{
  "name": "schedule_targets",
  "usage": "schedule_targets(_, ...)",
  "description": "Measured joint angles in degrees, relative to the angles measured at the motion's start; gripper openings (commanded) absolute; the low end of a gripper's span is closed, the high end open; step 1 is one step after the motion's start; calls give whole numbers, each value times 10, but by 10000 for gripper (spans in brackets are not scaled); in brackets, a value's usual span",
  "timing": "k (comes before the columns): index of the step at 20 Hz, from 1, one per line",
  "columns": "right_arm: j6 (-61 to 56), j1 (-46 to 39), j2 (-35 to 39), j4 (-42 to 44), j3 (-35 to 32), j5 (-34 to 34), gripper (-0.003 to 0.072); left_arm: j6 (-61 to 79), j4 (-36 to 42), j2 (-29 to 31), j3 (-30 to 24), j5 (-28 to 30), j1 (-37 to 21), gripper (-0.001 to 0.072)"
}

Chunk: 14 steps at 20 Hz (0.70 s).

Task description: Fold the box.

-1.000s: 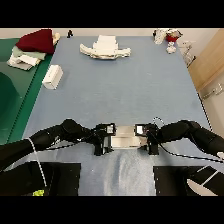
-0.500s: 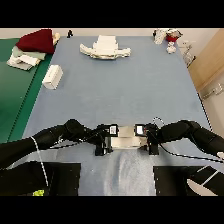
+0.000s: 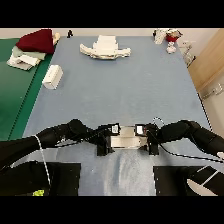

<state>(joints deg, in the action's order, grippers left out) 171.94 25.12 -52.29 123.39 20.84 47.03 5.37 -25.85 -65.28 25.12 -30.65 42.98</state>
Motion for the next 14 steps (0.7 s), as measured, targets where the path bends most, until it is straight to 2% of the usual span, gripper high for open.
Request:
schedule_targets(8,0,0,0,0,0,0,531,-7,-28,9,-2,-1,-9,697)
schedule_targets(14,0,0,0,0,0,0,531,3,-18,6,-2,-4,-11,697)
